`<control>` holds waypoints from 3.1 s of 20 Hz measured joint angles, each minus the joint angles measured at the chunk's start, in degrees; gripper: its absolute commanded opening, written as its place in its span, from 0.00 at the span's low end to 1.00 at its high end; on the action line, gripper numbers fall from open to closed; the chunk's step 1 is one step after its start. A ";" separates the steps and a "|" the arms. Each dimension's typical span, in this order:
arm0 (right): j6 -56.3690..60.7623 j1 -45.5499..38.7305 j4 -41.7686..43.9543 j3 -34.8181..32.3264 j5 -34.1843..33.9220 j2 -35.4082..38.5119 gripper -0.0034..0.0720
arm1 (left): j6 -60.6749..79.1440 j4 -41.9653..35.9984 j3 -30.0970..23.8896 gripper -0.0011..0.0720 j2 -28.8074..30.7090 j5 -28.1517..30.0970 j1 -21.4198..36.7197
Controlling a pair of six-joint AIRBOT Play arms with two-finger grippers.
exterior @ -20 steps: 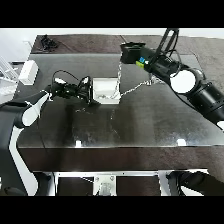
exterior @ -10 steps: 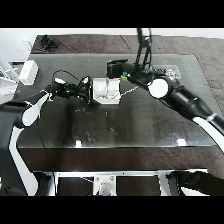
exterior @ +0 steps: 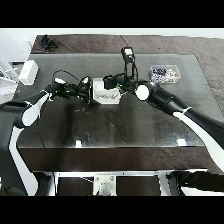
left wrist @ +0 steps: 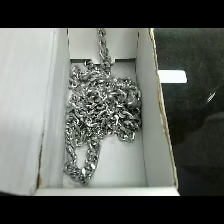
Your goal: Fold the box and place the chain.
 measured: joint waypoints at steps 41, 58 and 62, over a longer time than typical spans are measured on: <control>6.67 -28.37 2.34 6.62 3.72 -23.02 0.09 | 0.00 0.00 0.00 0.50 0.00 0.02 0.00; 4.15 -24.02 2.29 6.95 10.23 -6.43 0.06 | 0.00 -0.02 0.00 0.50 0.00 0.00 0.02; 2.23 -19.96 2.25 6.93 10.49 0.42 0.06 | 0.00 -0.02 0.00 0.50 0.00 0.00 0.00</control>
